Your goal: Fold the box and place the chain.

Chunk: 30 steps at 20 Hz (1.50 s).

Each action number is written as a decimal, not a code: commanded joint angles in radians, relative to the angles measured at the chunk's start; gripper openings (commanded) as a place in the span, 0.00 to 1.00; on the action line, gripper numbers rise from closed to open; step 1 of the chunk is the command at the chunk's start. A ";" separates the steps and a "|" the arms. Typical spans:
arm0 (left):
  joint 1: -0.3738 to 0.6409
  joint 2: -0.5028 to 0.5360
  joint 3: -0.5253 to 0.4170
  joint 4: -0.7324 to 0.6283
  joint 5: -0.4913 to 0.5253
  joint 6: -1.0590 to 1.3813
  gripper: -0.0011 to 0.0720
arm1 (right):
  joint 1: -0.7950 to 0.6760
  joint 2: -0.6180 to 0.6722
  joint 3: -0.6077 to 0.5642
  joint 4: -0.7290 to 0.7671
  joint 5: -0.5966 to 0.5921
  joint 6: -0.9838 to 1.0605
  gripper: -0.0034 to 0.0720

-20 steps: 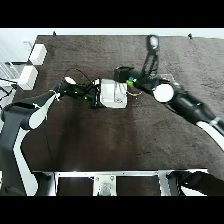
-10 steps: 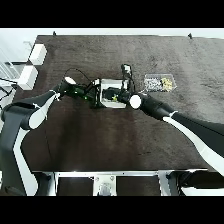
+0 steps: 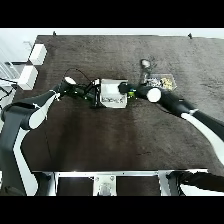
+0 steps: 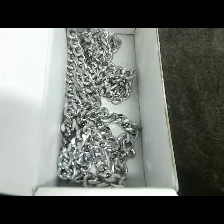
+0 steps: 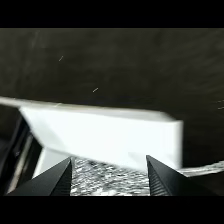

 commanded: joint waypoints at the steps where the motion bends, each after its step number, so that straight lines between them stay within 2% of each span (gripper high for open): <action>1: 0.000 0.000 0.001 0.000 0.000 0.000 0.26 | -0.138 0.126 -0.111 -0.028 0.021 0.012 0.74; 4: 0.000 0.000 0.001 0.000 0.000 0.000 0.26 | -0.235 0.123 -0.185 -0.017 -0.003 0.056 0.74; 7: 0.001 0.000 0.001 0.000 0.000 0.000 0.26 | -0.243 0.051 -0.184 -0.009 -0.106 0.056 0.74; 18: 0.000 0.000 0.001 0.000 0.000 0.000 0.26 | -0.260 -0.246 0.032 0.002 -0.130 0.056 0.69; 19: 0.001 0.000 0.001 0.000 0.000 0.000 0.26 | -0.260 -0.261 0.044 0.002 -0.130 0.056 0.55; 21: 0.001 0.000 0.001 0.000 0.000 0.000 0.26 | -0.260 -0.285 0.062 0.002 -0.135 0.055 0.37; 22: 0.001 0.000 0.001 0.000 0.000 0.000 0.26 | -0.260 -0.289 0.062 0.001 -0.155 0.046 0.18; 23: 0.000 0.000 0.001 0.000 0.000 0.000 0.26 | -0.260 -0.285 0.062 0.001 -0.177 0.029 0.05; 26: 0.001 0.000 0.001 0.000 0.000 0.000 0.26 | -0.251 -0.195 0.060 0.001 -0.162 -0.013 0.05; 30: 0.000 0.000 0.001 0.000 0.000 0.000 0.26 | -0.209 0.047 0.056 -0.003 -0.125 -0.038 0.05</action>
